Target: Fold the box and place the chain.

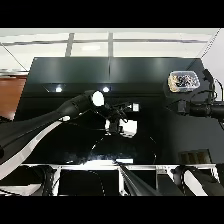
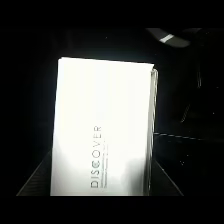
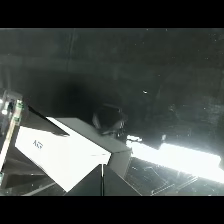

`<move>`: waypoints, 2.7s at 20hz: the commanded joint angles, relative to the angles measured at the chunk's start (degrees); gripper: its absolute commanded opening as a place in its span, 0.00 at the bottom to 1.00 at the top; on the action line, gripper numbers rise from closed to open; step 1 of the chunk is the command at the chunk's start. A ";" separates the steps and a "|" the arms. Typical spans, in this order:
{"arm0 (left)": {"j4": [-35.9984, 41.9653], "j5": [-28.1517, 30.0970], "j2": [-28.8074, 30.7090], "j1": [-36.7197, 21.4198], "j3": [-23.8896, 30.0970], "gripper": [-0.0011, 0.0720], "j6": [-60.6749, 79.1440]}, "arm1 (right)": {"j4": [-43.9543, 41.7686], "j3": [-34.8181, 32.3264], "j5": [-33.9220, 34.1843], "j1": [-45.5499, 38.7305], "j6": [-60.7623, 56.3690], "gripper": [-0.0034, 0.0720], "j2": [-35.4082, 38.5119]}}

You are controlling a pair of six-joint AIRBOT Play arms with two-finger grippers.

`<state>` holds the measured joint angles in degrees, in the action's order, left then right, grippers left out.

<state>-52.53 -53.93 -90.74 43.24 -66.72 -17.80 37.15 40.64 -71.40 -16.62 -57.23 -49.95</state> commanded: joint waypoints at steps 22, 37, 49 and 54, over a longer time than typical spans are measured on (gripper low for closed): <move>-27.54 -5.75 4.48 -52.11 -11.72 0.39 -55.71 | -0.09 0.04 0.15 -0.04 -3.48 0.07 0.04; -31.17 -3.82 -30.25 -60.33 -49.27 0.85 -52.17 | -1.01 0.04 1.53 -0.02 -6.86 0.07 0.04; -27.91 -34.34 -7.15 -57.37 -47.82 0.05 -72.89 | 7.17 3.08 -3.15 -0.04 -6.88 0.07 3.26; -27.34 -18.84 17.05 -45.53 -28.35 0.05 -71.73 | 21.35 4.20 1.99 -0.04 -7.69 0.07 16.35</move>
<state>-80.73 -80.29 -86.11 -8.27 -105.43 -88.92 50.81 44.25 -72.44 -16.64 -64.55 -39.64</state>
